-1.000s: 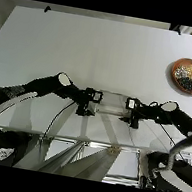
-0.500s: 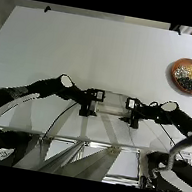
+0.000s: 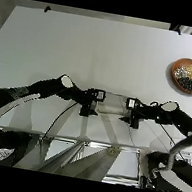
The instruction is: Fold the box and place the chain.
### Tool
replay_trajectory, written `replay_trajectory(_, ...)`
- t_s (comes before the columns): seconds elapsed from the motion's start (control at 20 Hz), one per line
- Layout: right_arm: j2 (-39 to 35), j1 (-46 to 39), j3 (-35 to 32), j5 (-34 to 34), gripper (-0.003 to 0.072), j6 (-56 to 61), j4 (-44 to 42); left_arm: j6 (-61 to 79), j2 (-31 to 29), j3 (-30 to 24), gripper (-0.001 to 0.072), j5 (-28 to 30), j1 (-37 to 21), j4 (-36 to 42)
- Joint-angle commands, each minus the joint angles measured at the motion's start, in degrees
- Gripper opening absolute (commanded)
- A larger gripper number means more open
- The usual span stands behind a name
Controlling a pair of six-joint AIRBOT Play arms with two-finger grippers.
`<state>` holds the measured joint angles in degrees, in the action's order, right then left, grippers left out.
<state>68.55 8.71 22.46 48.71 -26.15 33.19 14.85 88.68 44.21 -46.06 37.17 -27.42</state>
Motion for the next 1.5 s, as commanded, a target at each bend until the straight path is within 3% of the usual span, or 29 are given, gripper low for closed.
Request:
replay_trajectory(0.0,0.0,0.0,0.0,-0.1,0.0442,0.0,0.0,0.1,0.0,0.0,0.0397,-0.9,0.1,-0.4)
replay_trajectory(0.9,0.0,0.0,0.0,-0.1,0.0438,0.3,0.0,0.1,0.0,0.0,0.0397,-1.1,0.1,-0.5)
replay_trajectory(0.95,0.0,0.0,0.0,0.0,0.043,0.8,0.0,0.1,0.0,0.0,0.0397,-1.1,0.1,-0.4)
replay_trajectory(1.05,-0.1,0.0,0.0,0.0,0.0279,0.8,-0.3,0.1,0.0,0.0,0.0397,-1.1,0.1,-0.4)
replay_trajectory(1.1,-0.1,0.0,0.0,0.1,0.0285,0.8,-0.2,0.1,0.0,0.0,0.0397,-1.1,0.1,-0.5)
replay_trajectory(1.15,-0.1,0.0,0.0,0.0,0.0343,0.8,-0.2,0.1,0.0,0.0,0.0397,-1.1,0.1,-0.4)
replay_trajectory(1.25,-0.1,0.0,0.0,-0.3,0.0612,0.8,-0.1,0.1,0.0,0.0,0.0397,-1.1,0.1,-0.5)
replay_trajectory(1.45,-1.9,0.0,0.0,-0.5,0.0614,0.9,2.6,0.1,0.0,0.0,0.0397,-1.1,0.1,-0.4)
